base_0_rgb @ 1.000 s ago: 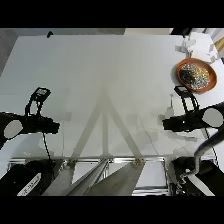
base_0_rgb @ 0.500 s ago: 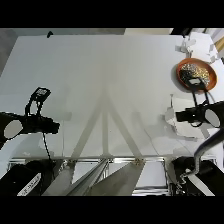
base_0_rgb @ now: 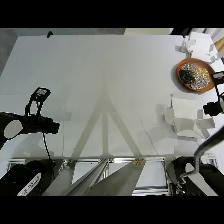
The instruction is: Fold the box and place the chain.
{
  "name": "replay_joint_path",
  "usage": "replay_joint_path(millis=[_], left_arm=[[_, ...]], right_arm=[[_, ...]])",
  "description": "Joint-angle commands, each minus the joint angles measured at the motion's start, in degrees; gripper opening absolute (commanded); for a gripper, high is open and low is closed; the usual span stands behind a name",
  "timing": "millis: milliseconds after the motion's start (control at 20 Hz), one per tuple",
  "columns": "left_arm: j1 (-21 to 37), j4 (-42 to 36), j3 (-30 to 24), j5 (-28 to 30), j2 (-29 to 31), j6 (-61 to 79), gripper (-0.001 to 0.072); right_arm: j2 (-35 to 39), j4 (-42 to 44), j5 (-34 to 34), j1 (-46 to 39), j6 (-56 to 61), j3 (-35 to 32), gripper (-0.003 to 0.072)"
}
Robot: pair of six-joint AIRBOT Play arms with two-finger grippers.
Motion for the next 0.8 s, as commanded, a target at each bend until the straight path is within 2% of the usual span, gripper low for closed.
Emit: replay_joint_path(millis=[0,150,350,400,450,550,700,750], left_arm=[[0.0,0.0,-0.02,0.0,0.04,0.02,0.0048],[0.0,0.0,-0.02,0.0,0.04,0.02,0.0048],[0.0,0.0,-0.02,0.0,0.04,0.02,0.0048],[0.0,0.0,-0.02,-0.02,0.04,0.02,0.0048],[0.0,0.0,-0.02,0.0,0.04,0.02,0.0048],[-0.02,0.0,-0.02,0.0,0.04,0.02,0.0048],[-0.02,0.0,-0.02,0.0,0.04,0.02,0.0048],[-0.02,0.0,-0.02,0.0,0.04,0.02,0.0048]], right_arm=[[-7.39,-0.09,0.35,-2.58,-2.45,0.02,0.0478],[-11.89,0.2,4.76,-2.58,-2.51,0.02,0.0477],[-13.64,0.0,7.96,-3.43,-2.67,0.02,0.0473],[-14.25,0.35,8.7,-4.61,-2.64,0.02,0.0452],[-14.86,0.55,8.9,-5.88,-2.56,0.02,0.0413],[-15.39,2.93,8.2,-8.26,-2.23,0.02,0.0262],[-15.39,11.06,5.99,-9.84,-2.23,0.02,0.0055],[-15.41,14.21,5.18,-10.08,-2.25,0.02,0.0018]])
